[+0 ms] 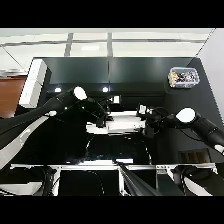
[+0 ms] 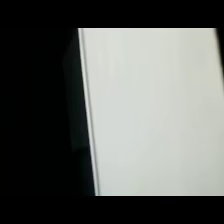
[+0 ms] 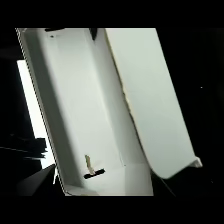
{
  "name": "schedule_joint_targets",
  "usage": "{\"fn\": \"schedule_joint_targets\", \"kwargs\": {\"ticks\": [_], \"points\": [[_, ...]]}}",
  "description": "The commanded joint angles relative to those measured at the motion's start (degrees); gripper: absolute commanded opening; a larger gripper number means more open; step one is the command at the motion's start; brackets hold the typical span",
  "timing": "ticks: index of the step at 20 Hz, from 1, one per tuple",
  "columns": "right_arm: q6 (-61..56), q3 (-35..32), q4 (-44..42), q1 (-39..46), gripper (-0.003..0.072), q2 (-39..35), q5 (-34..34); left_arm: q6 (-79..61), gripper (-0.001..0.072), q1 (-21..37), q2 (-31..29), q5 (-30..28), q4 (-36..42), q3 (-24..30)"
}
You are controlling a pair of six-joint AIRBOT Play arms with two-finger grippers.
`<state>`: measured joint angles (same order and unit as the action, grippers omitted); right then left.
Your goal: Fold the box and place the chain.
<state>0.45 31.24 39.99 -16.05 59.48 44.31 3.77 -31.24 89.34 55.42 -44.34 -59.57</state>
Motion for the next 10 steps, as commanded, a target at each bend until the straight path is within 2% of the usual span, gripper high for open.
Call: {"fn": "schedule_joint_targets", "kwargs": {"ticks": [1, 6, 10], "points": [[0.9, 1.6, 4.0, 1.5, 0.0701, -0.1, 0.2, -0.2, 0.0027, 0.0, 0.0, 0.3, -0.2, -0.1], [4.8, 1.6, 3.4, 1.5, 0.0701, 0.0, 0.1, -0.2, 0.0026, 0.0, 0.0, 0.3, -0.1, -0.1], [8.2, 1.1, -3.4, 1.5, 0.0701, 1.8, 4.5, -0.2, 0.0027, 0.0, 0.0, 0.1, -0.1, -0.1]]}}
